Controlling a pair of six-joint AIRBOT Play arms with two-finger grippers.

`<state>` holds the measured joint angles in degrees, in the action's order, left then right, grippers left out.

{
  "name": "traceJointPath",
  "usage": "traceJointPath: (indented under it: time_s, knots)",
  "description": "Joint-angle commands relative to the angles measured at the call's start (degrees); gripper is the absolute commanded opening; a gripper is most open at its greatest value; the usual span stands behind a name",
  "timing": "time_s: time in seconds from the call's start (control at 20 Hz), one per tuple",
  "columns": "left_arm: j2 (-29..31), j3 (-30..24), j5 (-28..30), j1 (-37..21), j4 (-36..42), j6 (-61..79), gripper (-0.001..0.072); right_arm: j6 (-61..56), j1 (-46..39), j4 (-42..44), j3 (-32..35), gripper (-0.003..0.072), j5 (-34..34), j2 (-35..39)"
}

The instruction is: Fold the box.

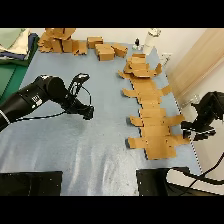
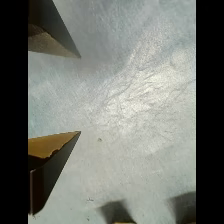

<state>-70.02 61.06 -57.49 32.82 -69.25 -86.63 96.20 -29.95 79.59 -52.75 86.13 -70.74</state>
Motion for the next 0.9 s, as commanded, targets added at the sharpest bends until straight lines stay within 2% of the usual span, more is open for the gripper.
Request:
traceJointPath:
  time_s: [0.0, 0.15, 0.3, 0.5, 0.55, 0.65, 0.75, 0.85]
  knots:
    - [0.0, 0.0, -0.3, 0.0, 1.4, 0.0, 0.0694, 7.7, -4.9, 4.1, 1.5, 0.0463, -5.3, -0.2]
    - [0.0, 0.0, -0.4, 0.0, 2.5, 0.0, 0.0694, 10.7, -5.7, 3.8, 1.4, 0.0464, -8.6, -1.4]
    - [0.0, 0.0, -0.5, 0.0, 2.7, 0.0, 0.0693, 13.7, -5.8, 4.4, 1.4, 0.0463, -8.1, -2.8]
    - [0.0, 0.0, -0.5, 0.0, 2.9, -0.4, 0.0694, 23.1, -5.8, 16.1, 1.4, 0.0462, -3.9, -2.9]
    - [0.0, 0.0, -0.5, 0.0, 3.1, -0.4, 0.0693, 23.5, -5.7, 19.2, 1.4, 0.0438, -2.3, -2.8]
    - [0.0, 0.0, -0.5, 0.0, 4.0, -0.4, 0.0694, 23.4, -5.7, 24.5, 1.4, 0.0331, 1.6, -2.5]
    - [0.0, 0.0, -0.4, 0.0, 4.2, -0.4, 0.0694, 23.4, -5.7, 28.8, 1.4, 0.0257, 5.9, -1.9]
    - [0.0, 0.0, -0.4, 0.0, 4.2, -0.3, 0.0693, 23.4, -5.7, 33.7, 1.4, 0.0032, 10.2, -1.2]
